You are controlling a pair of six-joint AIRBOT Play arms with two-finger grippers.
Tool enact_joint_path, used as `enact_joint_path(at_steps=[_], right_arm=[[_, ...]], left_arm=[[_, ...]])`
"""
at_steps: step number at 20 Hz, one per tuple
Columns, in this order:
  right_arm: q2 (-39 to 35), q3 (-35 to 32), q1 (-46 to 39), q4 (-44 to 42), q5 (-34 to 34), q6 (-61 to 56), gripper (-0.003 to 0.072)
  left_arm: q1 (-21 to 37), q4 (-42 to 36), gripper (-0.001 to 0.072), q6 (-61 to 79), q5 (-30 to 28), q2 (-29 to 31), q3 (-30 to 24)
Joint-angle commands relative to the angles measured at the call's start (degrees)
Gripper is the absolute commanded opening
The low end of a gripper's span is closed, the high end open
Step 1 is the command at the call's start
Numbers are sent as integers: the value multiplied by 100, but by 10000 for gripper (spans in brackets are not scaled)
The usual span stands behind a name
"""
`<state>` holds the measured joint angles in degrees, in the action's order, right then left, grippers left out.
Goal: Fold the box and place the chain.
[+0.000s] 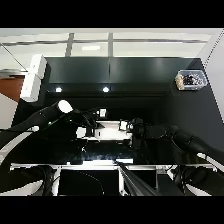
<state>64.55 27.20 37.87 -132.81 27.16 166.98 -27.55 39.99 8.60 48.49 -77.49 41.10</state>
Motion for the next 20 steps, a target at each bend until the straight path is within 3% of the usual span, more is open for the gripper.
enact_joint_path(at_steps=[1,4,5,6,7,11,12,14,15,20], right_arm=[[2,2,2,0,7,0,696],[4,2,2,0,4,0,694],[7,2,2,2,7,0,633],[7,2,2,2,7,0,500],[7,2,2,2,2,0,467],[4,2,2,2,-20,0,467],[4,2,2,2,-17,0,467],[4,2,2,2,-17,0,467],[4,2,2,2,-17,0,467],[4,2,2,2,-15,-2,467]], left_arm=[[-2,0,31,0,-2,0,7],[-2,0,31,0,-2,0,7],[-2,0,31,0,-4,0,7],[-2,0,31,0,-2,0,7],[-2,2,31,-2,-2,0,7],[4,0,36,-2,4,2,7],[11,4,114,-4,7,9,7],[13,4,442,-28,22,92,7],[13,9,554,-142,13,195,7],[304,691,578,-1141,448,979,7]])
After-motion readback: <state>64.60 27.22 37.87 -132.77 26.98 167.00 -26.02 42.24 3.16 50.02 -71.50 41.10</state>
